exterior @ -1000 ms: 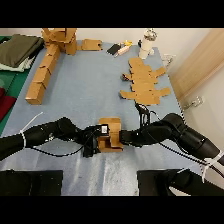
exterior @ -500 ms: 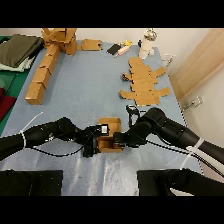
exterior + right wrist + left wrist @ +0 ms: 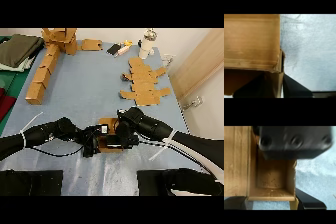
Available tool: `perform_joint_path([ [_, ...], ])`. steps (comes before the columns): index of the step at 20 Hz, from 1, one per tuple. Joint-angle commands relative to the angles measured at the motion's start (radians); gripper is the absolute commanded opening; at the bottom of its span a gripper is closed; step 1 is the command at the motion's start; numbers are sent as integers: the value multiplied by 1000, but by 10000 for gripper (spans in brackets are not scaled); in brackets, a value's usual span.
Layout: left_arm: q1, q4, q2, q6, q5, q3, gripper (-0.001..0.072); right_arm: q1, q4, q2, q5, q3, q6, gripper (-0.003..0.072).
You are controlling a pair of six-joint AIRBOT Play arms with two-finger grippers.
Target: Fold the box.
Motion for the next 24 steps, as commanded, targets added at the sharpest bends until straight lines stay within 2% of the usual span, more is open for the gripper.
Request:
perform_joint_path([
  [1,-1,0,1,0,0,1,402,7,-3,-36,-9,14,11,256],
  [2,-1,0,1,0,0,1,402,7,-3,-38,-8,14,12,200],
  [3,-1,0,1,0,0,1,402,7,-4,-40,-6,14,11,182],
  [4,-1,0,1,0,0,1,402,7,-5,-43,-5,14,10,89],
  [5,-1,0,1,0,0,1,402,7,-5,-47,-5,14,10,81],
  [6,-1,0,1,0,0,1,402,7,-5,-51,-2,14,9,8],
  [12,-1,0,1,0,0,1,402,36,-39,-62,21,20,-5,5],
  [13,-1,0,1,0,0,1,402,36,-39,-61,15,24,-6,83],
  [14,-1,0,1,0,0,1,402,36,-42,-61,0,32,-6,256],
  [15,-1,0,1,0,0,1,402,35,-50,-61,-28,40,-6,344],
  [24,-1,0,1,0,0,1,402,35,-129,-23,-137,51,16,349],
])
